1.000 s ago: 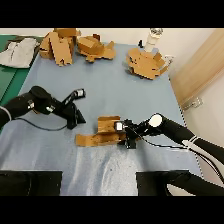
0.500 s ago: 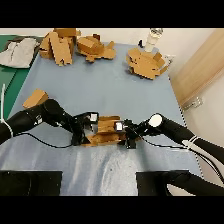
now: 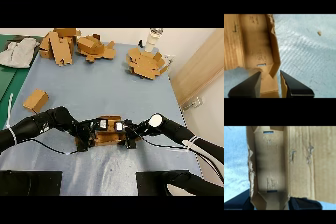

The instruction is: Fold the box.

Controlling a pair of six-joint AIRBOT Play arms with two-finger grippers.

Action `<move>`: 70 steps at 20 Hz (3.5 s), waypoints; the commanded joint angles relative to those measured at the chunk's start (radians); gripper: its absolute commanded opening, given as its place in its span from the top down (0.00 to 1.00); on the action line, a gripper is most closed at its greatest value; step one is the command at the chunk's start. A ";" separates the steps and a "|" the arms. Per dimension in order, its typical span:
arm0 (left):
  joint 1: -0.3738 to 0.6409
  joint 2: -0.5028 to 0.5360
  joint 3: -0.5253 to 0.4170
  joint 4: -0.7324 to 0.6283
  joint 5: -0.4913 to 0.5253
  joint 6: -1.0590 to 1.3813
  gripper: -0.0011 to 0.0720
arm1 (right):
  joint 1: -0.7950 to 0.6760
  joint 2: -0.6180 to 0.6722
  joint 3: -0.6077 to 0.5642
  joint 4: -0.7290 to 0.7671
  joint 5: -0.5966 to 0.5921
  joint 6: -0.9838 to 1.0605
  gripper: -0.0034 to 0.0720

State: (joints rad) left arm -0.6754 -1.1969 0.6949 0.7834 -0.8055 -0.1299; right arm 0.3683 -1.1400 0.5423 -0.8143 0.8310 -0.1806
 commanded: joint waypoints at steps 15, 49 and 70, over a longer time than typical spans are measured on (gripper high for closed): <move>-0.036 -0.002 0.000 0.023 0.089 -0.053 0.84 | 0.001 0.000 0.001 0.003 0.003 0.000 0.25; -0.060 -0.032 0.000 -0.106 0.118 -0.035 0.40 | 0.001 0.000 0.001 0.003 0.003 0.000 0.25; 0.010 0.017 0.000 0.153 0.087 -0.325 0.82 | 0.001 -0.001 0.001 -0.050 0.003 0.061 0.25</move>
State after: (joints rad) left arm -0.6979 -1.2034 0.6949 0.8967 -0.7059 -0.3824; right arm 0.3698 -1.1400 0.5426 -0.8284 0.8330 -0.1612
